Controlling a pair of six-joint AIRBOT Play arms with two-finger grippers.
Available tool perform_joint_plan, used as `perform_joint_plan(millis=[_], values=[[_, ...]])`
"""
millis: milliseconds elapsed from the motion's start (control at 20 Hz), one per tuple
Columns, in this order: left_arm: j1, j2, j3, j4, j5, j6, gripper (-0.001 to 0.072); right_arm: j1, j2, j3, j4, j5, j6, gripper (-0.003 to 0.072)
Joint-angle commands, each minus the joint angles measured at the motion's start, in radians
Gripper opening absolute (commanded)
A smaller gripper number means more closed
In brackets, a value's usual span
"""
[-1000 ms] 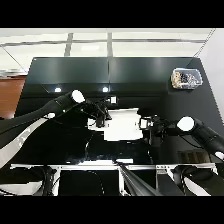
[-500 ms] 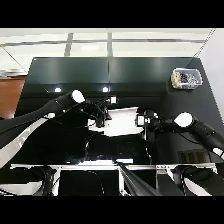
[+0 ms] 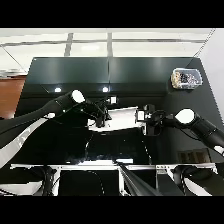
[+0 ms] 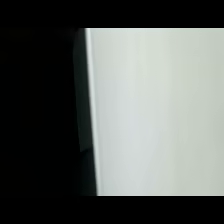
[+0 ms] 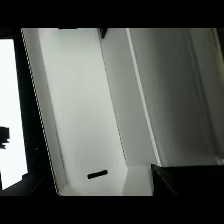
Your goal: Fold the box and place the chain.
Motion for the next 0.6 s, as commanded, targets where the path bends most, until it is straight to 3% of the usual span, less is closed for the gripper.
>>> perform_joint_plan(millis=[0, 550], values=[[0.000, 0.000, 0.000, 0.004, -0.005, 0.002, 0.0028, -0.053, -0.001, 0.002, 0.045, 0.011, -0.006, 0.0719], [0.000, 0.000, 0.002, 0.069, -0.018, 0.071, 0.0029, -0.073, -0.059, 0.003, 0.210, 0.088, -0.074, 0.0719]])
